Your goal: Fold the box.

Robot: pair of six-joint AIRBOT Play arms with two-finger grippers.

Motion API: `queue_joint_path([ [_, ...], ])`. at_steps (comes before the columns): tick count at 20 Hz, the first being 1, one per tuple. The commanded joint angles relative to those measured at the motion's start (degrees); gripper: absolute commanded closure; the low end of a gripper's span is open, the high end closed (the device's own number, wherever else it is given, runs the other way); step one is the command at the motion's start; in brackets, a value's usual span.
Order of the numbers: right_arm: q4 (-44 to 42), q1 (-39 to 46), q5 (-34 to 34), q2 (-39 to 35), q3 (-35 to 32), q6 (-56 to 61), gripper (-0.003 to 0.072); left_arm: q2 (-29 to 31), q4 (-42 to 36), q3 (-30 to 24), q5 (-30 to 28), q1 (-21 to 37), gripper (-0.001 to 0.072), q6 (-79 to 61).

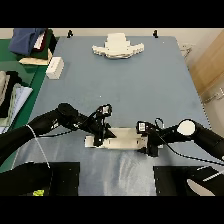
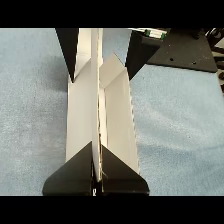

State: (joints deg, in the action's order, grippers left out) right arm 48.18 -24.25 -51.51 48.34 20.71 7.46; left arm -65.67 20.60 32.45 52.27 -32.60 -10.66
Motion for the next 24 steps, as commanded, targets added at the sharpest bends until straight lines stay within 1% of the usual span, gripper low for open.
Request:
queue_joint_path([
  [1,0.1,0.6,-1.4,-1.2,-0.2,-0.8,-0.0034,0.0,0.0,0.0,0.0,0.1,0.0693,0.0],
  [2,0.9,0.6,-1.4,-1.1,-0.3,-0.9,-0.0034,0.0,0.0,0.0,0.0,0.1,0.0694,0.0],
  [5,1.1,0.6,2.3,1.7,-0.9,-1.0,-0.0033,0.0,0.0,0.0,0.0,0.1,0.0693,0.0],
  [8,0.3,0.6,4.0,4.6,-0.9,-2.8,-0.0015,0.0,0.0,0.0,0.0,0.1,0.0693,0.0],
  [9,-0.6,0.6,3.8,4.7,-0.9,-4.4,0.005,0.0,0.0,0.0,0.0,0.1,0.0693,0.0],
  [10,-1.2,0.6,3.8,4.7,-0.9,-5.6,0.0089,0.0,0.0,0.0,0.0,0.1,0.0693,0.0],
  [11,-1.3,0.6,3.8,4.8,-0.9,-6.2,0.0101,0.0,0.0,0.0,0.0,0.1,0.0693,0.0],
  [16,-4.1,0.6,2.9,4.3,-0.8,-9.5,0.0101,0.0,0.0,0.0,0.0,0.1,0.0693,0.0],
  [20,-3.3,0.6,1.0,0.5,-0.9,-9.5,0.0095,0.0,0.0,0.0,0.0,0.1,0.0693,0.0],
  [21,-3.0,0.6,1.1,0.0,-0.9,-9.4,0.0055,0.0,0.0,0.0,0.0,0.1,0.0693,0.0],
  [22,-2.9,0.6,1.2,0.2,-0.9,-9.4,-0.0031,0.0,0.0,0.0,0.0,0.1,0.0693,0.0],
  [24,-3.0,0.6,1.4,1.6,-1.1,-9.4,-0.0032,0.0,0.0,0.0,0.0,0.1,0.0693,0.0],
])
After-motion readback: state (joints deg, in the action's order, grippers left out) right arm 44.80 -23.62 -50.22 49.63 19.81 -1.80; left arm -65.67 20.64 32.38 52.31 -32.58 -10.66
